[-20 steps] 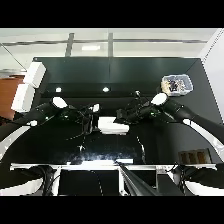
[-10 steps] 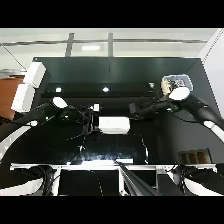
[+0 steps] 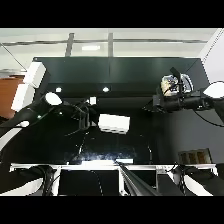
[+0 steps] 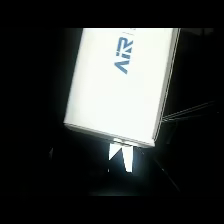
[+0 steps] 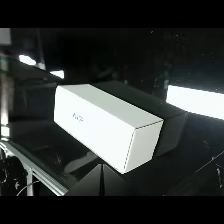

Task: Fold the box and place the chain.

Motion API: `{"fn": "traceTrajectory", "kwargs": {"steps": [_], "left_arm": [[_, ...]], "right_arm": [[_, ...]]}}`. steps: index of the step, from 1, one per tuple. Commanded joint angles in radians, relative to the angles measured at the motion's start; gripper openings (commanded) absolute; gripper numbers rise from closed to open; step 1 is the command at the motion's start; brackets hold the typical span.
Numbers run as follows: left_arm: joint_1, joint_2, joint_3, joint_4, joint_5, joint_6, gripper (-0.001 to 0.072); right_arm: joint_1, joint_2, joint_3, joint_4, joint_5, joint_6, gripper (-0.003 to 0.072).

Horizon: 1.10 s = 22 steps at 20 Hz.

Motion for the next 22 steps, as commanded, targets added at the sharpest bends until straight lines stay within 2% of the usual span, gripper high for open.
{"fn": "traceTrajectory", "kwargs": {"steps": [1, 3, 5, 9, 10, 15, 22], "left_arm": [[0.029, 0.089, 0.029, 0.011, -0.067, -0.109, 0.0716], [0.0, 0.095, 0.042, -0.062, -0.064, -0.108, 0.0716], [-0.07, 0.079, 0.047, -0.064, -0.021, -0.064, 0.0716], [-0.21, 0.015, 0.053, -0.066, 0.164, 0.039, 0.0716], [-0.226, -0.001, 0.062, -0.066, 0.173, 0.043, 0.0716], [-0.231, -0.073, 0.133, -0.092, 0.09, 0.053, 0.071], [-0.23, -0.105, 0.136, -0.062, 0.041, 0.065, 0.0709]], "right_arm": [[-0.016, 0.013, 0.001, -0.009, 0.001, 0.003, 0.0028], [-0.016, 0.013, 0.001, -0.021, -0.011, 0.003, 0.0029], [-0.016, 0.013, 0.001, -0.035, -0.019, 0.003, 0.0029], [-0.016, 0.013, 0.001, -0.059, -0.016, 0.003, 0.0029], [-0.016, 0.013, 0.0, -0.06, -0.018, 0.003, 0.0028], [-0.016, 0.013, 0.0, -0.08, -0.019, 0.003, 0.0028], [-0.016, 0.012, 0.0, -0.08, -0.023, 0.003, 0.0028]]}}
